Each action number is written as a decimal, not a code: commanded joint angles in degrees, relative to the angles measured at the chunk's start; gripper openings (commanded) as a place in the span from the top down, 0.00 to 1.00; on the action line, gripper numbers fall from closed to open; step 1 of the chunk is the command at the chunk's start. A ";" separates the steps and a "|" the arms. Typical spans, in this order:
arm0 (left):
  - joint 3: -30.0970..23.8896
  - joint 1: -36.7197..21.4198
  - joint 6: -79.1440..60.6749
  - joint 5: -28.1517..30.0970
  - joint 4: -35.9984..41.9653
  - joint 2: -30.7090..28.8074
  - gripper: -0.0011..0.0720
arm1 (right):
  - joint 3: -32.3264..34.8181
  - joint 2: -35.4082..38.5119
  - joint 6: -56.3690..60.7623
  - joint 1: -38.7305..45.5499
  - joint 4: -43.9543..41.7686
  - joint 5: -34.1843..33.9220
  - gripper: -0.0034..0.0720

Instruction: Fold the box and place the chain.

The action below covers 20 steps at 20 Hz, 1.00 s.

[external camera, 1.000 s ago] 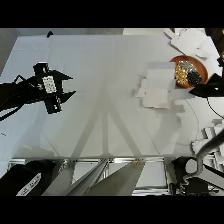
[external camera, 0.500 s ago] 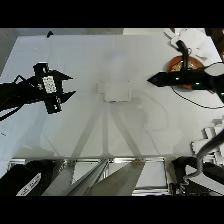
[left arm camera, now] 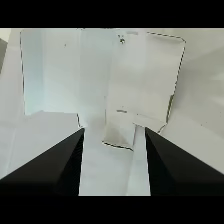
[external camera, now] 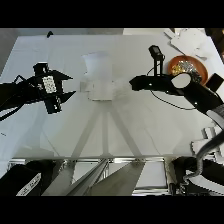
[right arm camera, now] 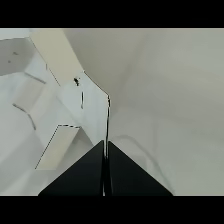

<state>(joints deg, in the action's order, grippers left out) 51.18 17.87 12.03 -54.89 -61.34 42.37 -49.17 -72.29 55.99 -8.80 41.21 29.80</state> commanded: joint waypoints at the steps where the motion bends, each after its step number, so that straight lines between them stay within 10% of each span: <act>1: 0.04 0.02 -0.02 0.00 0.00 -0.07 0.43 | 4.35 -1.53 0.42 -1.07 4.17 -6.93 0.94; 20: 0.04 0.04 -0.02 0.00 -0.02 -0.07 0.43 | 7.74 -4.81 1.03 -1.07 3.15 -13.60 0.94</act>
<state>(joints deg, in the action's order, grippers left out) 51.18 17.87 12.03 -54.92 -61.34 42.35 -41.45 -77.03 56.99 -9.80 44.42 15.92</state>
